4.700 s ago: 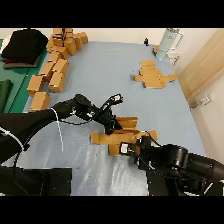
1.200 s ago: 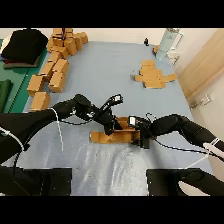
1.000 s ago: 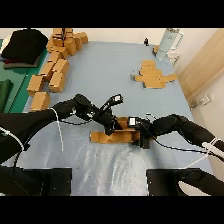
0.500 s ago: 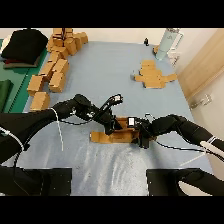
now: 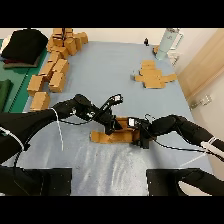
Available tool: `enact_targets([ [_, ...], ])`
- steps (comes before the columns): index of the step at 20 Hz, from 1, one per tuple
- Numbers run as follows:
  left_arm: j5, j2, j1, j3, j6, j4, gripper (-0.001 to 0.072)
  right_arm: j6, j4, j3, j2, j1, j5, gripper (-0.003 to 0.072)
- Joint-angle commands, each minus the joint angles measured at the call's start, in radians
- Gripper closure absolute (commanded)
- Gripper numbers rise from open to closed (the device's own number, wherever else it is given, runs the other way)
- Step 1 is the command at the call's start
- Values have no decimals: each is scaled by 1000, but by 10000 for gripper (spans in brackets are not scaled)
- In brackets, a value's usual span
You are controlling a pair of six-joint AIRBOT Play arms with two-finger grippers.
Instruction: Fold the box.
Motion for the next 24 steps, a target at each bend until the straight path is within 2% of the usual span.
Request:
enact_targets([
  [1,0,-1,0,0,0,0,696,-1,2,1,6,-1,-2,57],
  [2,0,-1,0,0,0,0,696,-1,2,1,6,-1,-2,58],
  [4,0,-1,0,0,0,0,696,-1,2,1,5,-1,-1,135],
  [8,0,-1,0,0,0,0,696,-2,-2,-7,-1,-1,8,142],
  [10,0,-1,0,0,0,0,696,-2,-2,-11,-1,-1,8,182],
  [24,0,-1,0,0,0,0,696,-2,-8,-11,-1,0,7,182],
])
